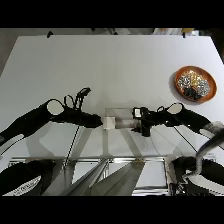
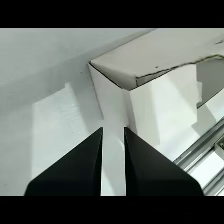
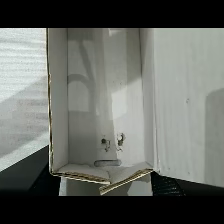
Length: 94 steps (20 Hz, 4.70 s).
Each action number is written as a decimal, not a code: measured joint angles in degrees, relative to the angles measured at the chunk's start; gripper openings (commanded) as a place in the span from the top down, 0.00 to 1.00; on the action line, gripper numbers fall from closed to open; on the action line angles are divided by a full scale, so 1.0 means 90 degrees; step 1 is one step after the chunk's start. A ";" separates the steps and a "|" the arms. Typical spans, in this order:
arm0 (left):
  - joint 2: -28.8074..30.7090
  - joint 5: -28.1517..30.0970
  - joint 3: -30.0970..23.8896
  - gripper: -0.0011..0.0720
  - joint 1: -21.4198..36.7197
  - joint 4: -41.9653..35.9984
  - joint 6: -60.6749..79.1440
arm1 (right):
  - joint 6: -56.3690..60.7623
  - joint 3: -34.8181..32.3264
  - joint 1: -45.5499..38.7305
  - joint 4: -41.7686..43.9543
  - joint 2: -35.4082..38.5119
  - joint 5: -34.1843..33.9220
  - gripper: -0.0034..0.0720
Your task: Fold the box and place the chain.
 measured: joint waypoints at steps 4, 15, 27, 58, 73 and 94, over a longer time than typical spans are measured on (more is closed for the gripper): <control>0.0015 0.0078 0.0010 0.78 -0.0090 -0.0029 0.0017 | 0.0000 0.0000 0.0000 0.0002 0.0000 0.0002 0.54; 0.0019 0.0066 0.0163 0.77 -0.0155 0.0124 0.0017 | 0.0000 0.0000 0.0000 0.0002 0.0000 0.0002 0.54; -0.0112 0.0085 0.0435 0.61 -0.0563 0.0372 -0.0306 | 0.0000 0.0000 0.0002 0.0000 0.0000 0.0002 0.54; -0.1926 -0.1149 0.2628 0.78 -0.1989 0.3840 -0.5557 | 0.0000 0.0000 0.0002 0.0002 0.0000 0.0005 0.54; -0.2475 -0.1940 0.3213 0.98 -0.2217 0.4354 -0.5858 | 0.0010 0.0000 0.0005 0.0007 0.0000 0.0015 0.54; -0.2514 -0.1923 0.3235 0.61 -0.2297 0.4512 -0.5952 | -0.0022 0.0000 0.0002 -0.0010 0.0002 0.0007 0.54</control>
